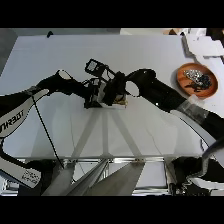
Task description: Fold the box and place the chain.
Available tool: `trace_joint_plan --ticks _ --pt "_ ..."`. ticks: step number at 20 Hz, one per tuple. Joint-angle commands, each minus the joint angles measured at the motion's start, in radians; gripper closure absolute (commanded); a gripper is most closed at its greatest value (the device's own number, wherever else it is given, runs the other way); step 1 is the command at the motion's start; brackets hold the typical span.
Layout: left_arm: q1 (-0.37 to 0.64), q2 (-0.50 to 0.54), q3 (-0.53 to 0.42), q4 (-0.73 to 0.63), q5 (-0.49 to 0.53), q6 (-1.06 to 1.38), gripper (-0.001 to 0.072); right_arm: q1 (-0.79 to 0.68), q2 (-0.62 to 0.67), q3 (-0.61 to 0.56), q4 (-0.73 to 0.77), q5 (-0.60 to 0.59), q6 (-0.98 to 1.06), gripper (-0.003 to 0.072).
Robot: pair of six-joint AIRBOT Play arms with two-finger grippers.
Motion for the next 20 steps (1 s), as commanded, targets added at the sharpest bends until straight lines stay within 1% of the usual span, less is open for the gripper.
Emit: trace_joint_plan --ticks 1,2,3,4,5,8,11,12,14,17,20 --pt "0.001 0.0 0.0 0.0 0.0 0.0 0.0434 -0.006 -0.068 0.001 -0.07 0.069 0.072 0.0679" --pt "0.001 0.0 0.0 0.0 0.0 0.0 0.0434 -0.006 -0.081 0.001 -0.068 0.076 0.075 0.0676" --pt "0.001 0.0 0.0 0.0 0.0 0.0 0.0434 -0.006 -0.087 0.001 -0.064 0.075 0.096 0.0638" --pt "0.001 0.0 0.0 0.0 0.0 0.0 0.0434 -0.006 -0.086 0.001 -0.064 0.071 0.111 0.0534" --pt "0.001 0.0 0.0 0.0 0.0 0.0 0.0434 -0.006 -0.081 0.001 -0.064 0.07 0.113 0.0459" --pt "0.001 0.0 0.0 0.0 0.0 0.0 0.0434 -0.006 -0.043 0.001 -0.064 0.073 0.113 0.046" --pt "0.001 0.0 0.0 0.0 0.0 0.0 0.0434 -0.015 0.034 0.0 -0.06 0.074 0.107 0.046" --pt "0.001 0.0 0.0 0.0 0.0 0.0 0.0434 -0.022 0.065 -0.003 -0.053 0.073 0.089 0.046" --pt "0.001 0.0 0.0 0.0 0.0 0.0 0.0434 -0.045 0.13 -0.036 -0.006 0.072 -0.009 0.046" --pt "0.001 0.0 0.0 0.0 0.0 0.0 0.0434 -0.105 0.232 -0.154 0.048 0.068 -0.139 0.046" --pt "0.001 0.0 0.0 0.0 0.0 0.0 0.0434 -0.195 0.336 -0.328 0.099 0.003 -0.239 0.046"
